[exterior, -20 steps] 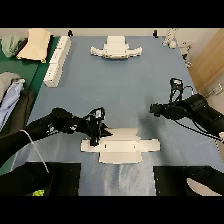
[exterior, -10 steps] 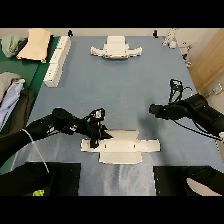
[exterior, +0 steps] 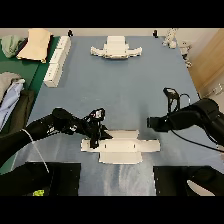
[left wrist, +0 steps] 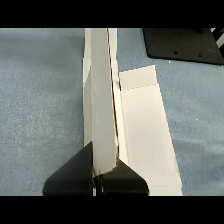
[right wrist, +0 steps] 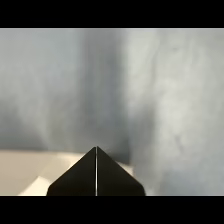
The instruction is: Fold the box.
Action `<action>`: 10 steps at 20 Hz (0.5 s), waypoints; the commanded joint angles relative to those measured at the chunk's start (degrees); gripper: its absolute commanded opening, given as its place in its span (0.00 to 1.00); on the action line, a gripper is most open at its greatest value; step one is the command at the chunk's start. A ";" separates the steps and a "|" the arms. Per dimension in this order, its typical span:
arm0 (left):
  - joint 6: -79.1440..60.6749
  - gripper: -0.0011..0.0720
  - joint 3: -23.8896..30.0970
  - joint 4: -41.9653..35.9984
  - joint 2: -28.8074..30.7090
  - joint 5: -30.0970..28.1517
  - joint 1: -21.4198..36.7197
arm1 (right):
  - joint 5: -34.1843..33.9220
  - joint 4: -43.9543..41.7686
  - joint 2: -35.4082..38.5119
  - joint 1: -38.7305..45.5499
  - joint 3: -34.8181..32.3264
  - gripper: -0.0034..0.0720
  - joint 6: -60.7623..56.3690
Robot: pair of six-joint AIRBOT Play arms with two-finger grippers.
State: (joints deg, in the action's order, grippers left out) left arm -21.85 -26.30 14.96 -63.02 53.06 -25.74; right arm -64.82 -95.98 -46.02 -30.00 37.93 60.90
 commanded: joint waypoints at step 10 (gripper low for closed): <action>0.02 0.04 0.00 0.04 0.00 0.02 0.02 | -5.05 16.39 0.31 -55.15 -0.07 0.99 5.46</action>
